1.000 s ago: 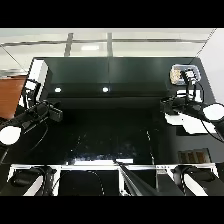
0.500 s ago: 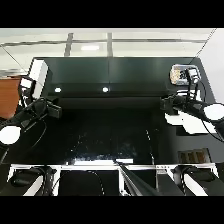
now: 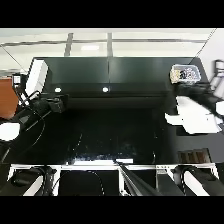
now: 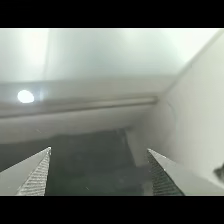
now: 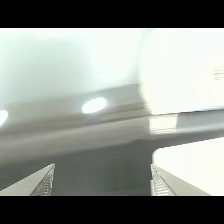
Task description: Fold the box and place the chain.
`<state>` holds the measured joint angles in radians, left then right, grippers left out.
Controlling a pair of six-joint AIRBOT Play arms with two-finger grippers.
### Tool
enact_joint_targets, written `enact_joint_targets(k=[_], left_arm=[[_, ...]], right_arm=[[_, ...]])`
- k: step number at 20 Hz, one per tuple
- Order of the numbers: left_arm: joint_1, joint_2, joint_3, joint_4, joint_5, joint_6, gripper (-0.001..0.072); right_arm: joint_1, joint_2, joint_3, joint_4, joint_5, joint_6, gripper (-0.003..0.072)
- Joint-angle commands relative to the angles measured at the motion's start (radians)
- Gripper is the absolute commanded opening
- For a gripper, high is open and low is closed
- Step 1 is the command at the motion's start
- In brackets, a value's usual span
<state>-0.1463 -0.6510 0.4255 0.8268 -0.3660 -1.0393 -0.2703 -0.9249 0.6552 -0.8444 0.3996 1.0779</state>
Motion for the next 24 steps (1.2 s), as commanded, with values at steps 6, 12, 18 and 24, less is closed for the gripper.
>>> enact_joint_targets(k=[6,12,18,24], left_arm=[[0.001,-0.048,0.000,-0.032,-0.106,-0.008,0.0708],[0.000,-0.110,0.000,-0.032,-0.113,-0.008,0.0708],[-0.002,-0.115,0.000,-0.032,-0.115,-0.008,0.0708],[-0.002,-0.115,0.000,-0.032,-0.116,-0.008,0.0708]], right_arm=[[-0.758,-0.511,0.529,-0.110,0.549,0.138,0.0720],[-0.743,-0.810,0.753,-0.191,0.857,0.006,0.0720],[-0.660,-0.827,0.753,-0.405,0.891,-0.141,0.0514],[-0.625,-0.749,0.737,-0.209,0.998,-0.203,0.0011]])
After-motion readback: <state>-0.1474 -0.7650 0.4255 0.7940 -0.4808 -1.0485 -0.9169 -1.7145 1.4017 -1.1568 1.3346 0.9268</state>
